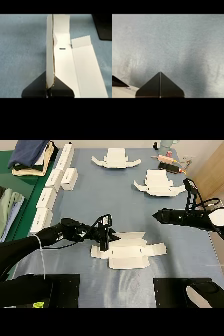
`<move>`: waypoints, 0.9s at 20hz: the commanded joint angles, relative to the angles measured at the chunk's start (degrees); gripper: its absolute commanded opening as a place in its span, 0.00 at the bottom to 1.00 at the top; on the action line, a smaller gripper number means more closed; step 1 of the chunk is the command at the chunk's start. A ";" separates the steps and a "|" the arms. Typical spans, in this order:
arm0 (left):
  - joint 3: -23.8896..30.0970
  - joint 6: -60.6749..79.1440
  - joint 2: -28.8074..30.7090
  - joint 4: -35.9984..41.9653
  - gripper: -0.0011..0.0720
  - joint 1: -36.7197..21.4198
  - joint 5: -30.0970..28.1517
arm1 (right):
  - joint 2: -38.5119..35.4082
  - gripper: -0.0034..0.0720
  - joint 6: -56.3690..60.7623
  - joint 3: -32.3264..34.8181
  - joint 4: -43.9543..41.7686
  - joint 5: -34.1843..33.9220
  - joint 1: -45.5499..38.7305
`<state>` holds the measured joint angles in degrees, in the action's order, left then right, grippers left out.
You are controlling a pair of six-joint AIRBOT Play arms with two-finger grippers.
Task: Fold the box.
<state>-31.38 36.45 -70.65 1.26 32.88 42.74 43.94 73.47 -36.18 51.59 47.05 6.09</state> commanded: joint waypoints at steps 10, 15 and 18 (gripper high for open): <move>0.48 -4.35 -0.42 -5.57 0.03 0.76 3.21 | 0.02 0.06 -1.05 0.02 -0.04 -0.02 0.04; 0.48 -4.59 -0.42 -5.57 0.03 2.51 4.00 | 0.02 0.06 -1.03 0.02 -0.07 0.31 0.04; 0.48 -6.49 -0.42 -5.55 0.03 2.47 3.85 | 0.02 0.06 -1.03 0.02 -0.04 1.20 0.04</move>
<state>-30.87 31.46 -71.05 -4.01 35.09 46.65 43.94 72.44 -36.18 51.55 47.51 6.09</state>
